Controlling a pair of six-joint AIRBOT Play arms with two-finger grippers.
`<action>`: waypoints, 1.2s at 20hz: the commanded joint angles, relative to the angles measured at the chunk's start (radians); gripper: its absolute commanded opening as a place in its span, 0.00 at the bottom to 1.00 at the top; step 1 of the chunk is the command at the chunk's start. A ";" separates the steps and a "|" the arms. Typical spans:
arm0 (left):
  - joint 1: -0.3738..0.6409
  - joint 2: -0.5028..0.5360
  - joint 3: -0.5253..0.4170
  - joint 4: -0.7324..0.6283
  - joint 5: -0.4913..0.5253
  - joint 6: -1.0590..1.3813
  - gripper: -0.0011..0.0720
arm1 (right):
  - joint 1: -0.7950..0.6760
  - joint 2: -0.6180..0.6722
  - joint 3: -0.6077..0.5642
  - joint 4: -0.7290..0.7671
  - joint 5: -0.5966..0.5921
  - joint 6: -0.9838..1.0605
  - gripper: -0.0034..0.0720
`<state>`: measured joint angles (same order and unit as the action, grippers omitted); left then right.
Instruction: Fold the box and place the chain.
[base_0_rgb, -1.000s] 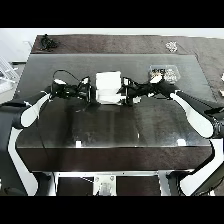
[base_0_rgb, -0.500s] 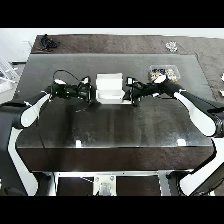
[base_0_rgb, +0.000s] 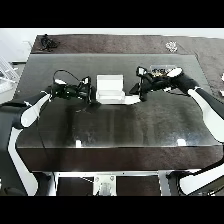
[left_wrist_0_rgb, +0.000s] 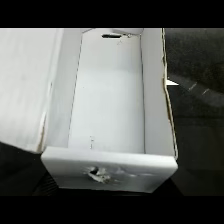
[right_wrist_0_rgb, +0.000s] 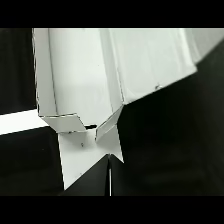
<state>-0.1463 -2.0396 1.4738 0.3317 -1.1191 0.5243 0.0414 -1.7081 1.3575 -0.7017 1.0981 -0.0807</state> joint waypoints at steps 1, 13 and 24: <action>0.000 0.000 0.000 0.000 0.000 0.000 0.52 | -0.046 0.043 0.001 -0.046 -0.009 0.315 0.06; 0.000 0.000 0.000 0.000 0.000 0.000 0.52 | -0.159 0.027 -0.063 -0.169 -0.013 0.893 0.06; 0.000 0.000 0.000 0.000 0.000 0.000 0.52 | 0.097 -0.064 -0.011 -0.047 -0.099 0.877 0.06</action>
<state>-0.1463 -2.0396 1.4738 0.3317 -1.1191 0.5240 0.0757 -1.7653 1.3140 -0.7712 1.0180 0.7959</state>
